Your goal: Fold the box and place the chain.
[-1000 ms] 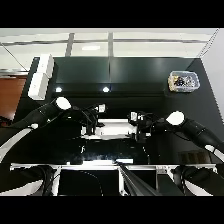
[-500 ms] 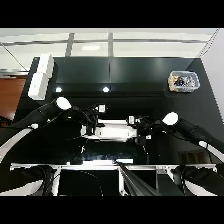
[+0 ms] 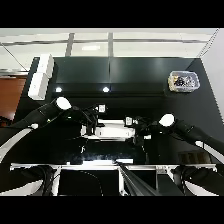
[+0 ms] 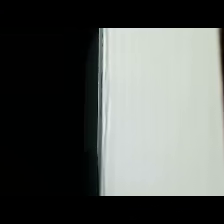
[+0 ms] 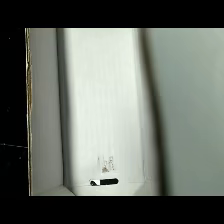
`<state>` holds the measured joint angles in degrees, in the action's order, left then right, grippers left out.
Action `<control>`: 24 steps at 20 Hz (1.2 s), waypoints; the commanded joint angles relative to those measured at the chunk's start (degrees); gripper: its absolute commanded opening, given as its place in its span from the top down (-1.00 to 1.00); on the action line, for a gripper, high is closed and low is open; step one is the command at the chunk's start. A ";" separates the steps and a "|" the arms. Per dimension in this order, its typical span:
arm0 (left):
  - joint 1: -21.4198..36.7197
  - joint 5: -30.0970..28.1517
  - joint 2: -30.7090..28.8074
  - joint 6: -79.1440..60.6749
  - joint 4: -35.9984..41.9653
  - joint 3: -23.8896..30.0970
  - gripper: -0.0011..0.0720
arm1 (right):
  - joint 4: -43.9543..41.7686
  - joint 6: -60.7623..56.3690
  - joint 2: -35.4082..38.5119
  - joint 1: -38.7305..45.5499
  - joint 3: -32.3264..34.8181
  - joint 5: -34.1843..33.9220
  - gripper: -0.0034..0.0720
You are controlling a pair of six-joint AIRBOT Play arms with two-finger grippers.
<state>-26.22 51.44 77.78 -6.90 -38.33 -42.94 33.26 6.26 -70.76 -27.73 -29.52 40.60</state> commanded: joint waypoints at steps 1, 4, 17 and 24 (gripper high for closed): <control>0.04 -0.02 0.00 0.04 0.00 0.02 0.89 | 0.90 -0.81 -0.11 -0.37 0.04 -1.27 -0.90; 0.04 -0.02 0.00 0.04 0.00 0.02 0.89 | 1.29 -0.81 -0.09 -0.13 0.04 -1.62 -0.90; 0.13 -0.04 0.00 0.04 0.00 0.00 0.88 | 1.29 -0.72 -0.09 1.31 0.07 0.87 -0.90; 0.13 -0.13 0.00 0.04 0.00 0.02 0.89 | 1.29 -0.63 -0.11 1.05 0.07 0.50 -0.33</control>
